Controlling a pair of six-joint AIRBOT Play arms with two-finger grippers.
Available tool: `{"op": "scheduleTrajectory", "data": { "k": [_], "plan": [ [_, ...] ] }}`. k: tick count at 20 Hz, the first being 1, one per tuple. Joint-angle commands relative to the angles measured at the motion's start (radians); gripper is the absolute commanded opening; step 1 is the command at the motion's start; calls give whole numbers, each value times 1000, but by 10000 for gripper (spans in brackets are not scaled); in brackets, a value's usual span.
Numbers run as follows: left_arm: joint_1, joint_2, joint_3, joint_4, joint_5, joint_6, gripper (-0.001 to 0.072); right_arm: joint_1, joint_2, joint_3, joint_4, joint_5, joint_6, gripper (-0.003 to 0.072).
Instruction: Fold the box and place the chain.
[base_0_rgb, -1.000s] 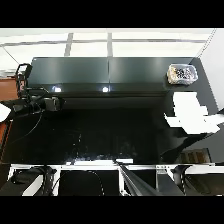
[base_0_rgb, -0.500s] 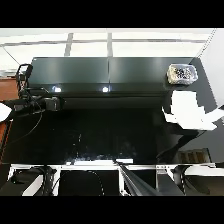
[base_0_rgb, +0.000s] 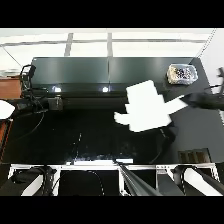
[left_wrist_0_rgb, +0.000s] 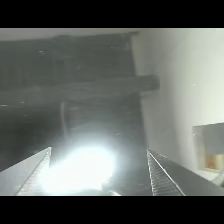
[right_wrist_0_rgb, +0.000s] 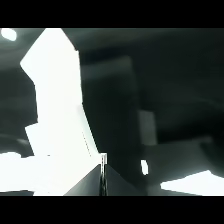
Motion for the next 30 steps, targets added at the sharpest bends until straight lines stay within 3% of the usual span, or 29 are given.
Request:
{"op": "scheduleTrajectory", "data": {
  "k": [1, 4, 6, 11, 17, 19, 20, 23, 26, 27, 28, 29, 30],
  "plan": [
    [-31, -84, -14, -124, 77, 39, 705, 283, 129, -264, 225, -328, -39, 16],
    [-93, -232, 1, -288, 96, 137, 699, 517, 132, -348, 276, -557, -19, 16],
    [-90, -365, 56, -426, 15, 203, 699, 620, 131, -354, 276, -622, -14, 17],
    [-21, -677, 205, -693, -235, 291, 699, 698, 131, -354, 276, -637, -14, 17],
    [-82, -885, 325, -721, -412, 336, 699, 698, 131, -354, 276, -641, -15, 17],
    [-113, -941, 378, -727, -517, 426, 696, 698, 131, -354, 276, -641, -15, 17],
    [-127, -966, 413, -697, -571, 463, 668, 698, 131, -354, 276, -640, -15, 17],
    [-172, -1015, 523, -513, -657, 525, 483, 698, 131, -354, 276, -640, -15, 17],
    [-189, -1031, 583, -502, -679, 604, 335, 698, 131, -354, 275, -636, -15, 17],
    [-189, -1032, 595, -502, -678, 615, 334, 698, 131, -354, 275, -636, -15, 17],
    [-188, -1033, 605, -498, -679, 617, 282, 698, 131, -355, 275, -636, -15, 17],
    [-188, -1033, 611, -489, -685, 627, 142, 698, 131, -354, 275, -637, -15, 17],
    [-190, -1033, 617, -476, -688, 636, 111, 698, 131, -354, 273, -639, -16, 17]
  ]
}}
